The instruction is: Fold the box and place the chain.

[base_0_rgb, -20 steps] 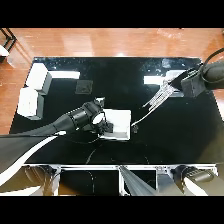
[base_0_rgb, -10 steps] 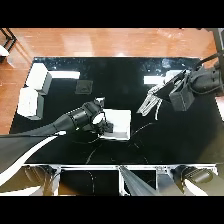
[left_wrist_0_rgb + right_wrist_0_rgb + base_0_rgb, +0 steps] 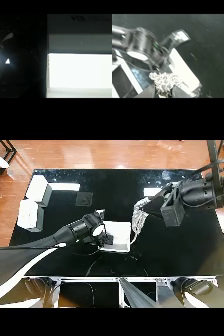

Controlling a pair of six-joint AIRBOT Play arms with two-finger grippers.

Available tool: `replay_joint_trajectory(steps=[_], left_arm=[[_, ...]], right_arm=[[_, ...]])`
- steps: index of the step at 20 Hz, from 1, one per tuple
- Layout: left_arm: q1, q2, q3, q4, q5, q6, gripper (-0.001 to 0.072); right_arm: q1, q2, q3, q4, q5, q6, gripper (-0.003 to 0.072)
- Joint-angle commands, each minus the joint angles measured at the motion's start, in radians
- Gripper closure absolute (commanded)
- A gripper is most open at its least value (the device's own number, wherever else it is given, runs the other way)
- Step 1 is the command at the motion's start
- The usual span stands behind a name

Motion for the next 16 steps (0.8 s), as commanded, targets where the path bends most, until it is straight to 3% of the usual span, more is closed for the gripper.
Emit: replay_joint_trajectory(steps=[1, 16], left_arm=[[0.0, 0.0, 0.001, 0.0, 0.001, 0.0, 0.0688], [0.0, 0.0, 0.001, 0.0, 0.004, 0.0, 0.0688]], right_arm=[[0.002, -0.023, -0.001, 0.114, -0.045, -0.032, 0.0669], [0.002, -0.046, -0.001, 0.2, -0.143, -0.074, 0.0669]])
